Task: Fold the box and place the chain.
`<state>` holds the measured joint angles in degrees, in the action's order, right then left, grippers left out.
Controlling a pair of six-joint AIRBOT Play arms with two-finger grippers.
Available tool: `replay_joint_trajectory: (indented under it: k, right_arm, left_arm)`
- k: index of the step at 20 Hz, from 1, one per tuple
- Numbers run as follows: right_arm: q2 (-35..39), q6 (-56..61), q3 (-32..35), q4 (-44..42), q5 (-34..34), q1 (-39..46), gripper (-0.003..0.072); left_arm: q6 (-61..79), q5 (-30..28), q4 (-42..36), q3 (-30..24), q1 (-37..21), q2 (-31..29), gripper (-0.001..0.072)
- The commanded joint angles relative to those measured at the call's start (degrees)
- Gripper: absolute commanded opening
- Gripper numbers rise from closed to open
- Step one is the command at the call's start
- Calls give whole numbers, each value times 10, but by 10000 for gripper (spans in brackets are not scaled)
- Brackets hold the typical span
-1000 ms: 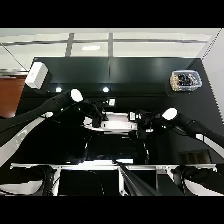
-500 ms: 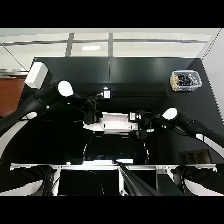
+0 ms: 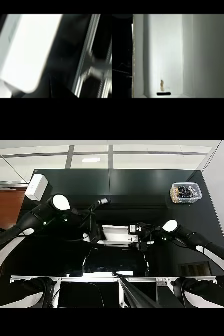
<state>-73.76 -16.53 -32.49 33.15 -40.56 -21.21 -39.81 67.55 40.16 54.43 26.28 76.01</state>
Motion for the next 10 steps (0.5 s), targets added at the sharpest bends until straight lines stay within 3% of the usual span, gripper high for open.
replay_joint_trajectory:
  k: [1, 3, 7, 10]
  right_arm:
    - [0, 0, 0, 0, 0, 0, 201]
    - [0, 0, 0, 0, 0, 0, 201]
    - [0, 0, 0, 0, 0, 0, 201]
    - [0, 0, 0, -1, 1, 0, 201]
  left_arm:
    - [-35, -219, -117, -12, -12, 1, 21]
    - [-35, -266, -83, -8, -15, 14, 21]
    - [-35, -170, -21, 12, -9, 77, 21]
    - [-35, -150, -18, 12, -3, 115, 21]
